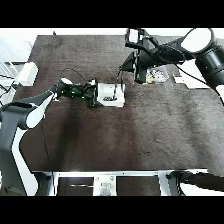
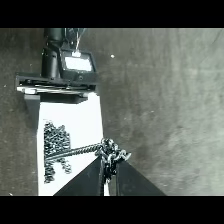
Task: Fold the box and place the chain.
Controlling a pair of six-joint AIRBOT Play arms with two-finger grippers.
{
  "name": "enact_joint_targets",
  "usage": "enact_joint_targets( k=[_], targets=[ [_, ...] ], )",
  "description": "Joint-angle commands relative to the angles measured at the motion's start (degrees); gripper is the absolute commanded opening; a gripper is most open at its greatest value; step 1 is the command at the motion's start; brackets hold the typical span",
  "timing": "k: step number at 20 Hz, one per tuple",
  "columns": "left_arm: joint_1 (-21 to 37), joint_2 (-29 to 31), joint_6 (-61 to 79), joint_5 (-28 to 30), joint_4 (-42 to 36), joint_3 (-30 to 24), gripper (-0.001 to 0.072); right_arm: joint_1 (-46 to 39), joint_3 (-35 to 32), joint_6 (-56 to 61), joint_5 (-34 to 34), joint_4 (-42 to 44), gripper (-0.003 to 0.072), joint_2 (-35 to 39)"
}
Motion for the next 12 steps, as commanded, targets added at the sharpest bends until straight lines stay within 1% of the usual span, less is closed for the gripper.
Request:
enact_joint_targets(
  k=[1,4,10,12],
  targets=[
    [0.00,-0.02,0.00,-0.02,0.02,-0.02,0.0543,0.26,-2.21,1.33,-1.42,0.04,0.0010,-1.66],
    [0.00,-0.02,0.00,-0.02,0.02,-0.02,0.0543,0.26,-4.37,1.31,-3.48,0.11,0.0010,-4.66],
    [0.00,-0.02,-0.02,0.00,0.02,-0.02,0.0542,0.70,-5.31,1.33,-3.39,0.63,0.0010,-12.59],
    [0.00,-0.02,0.00,0.00,0.02,-0.02,0.0542,1.16,-5.77,1.29,-3.21,2.75,0.0009,-14.43]
  ],
)
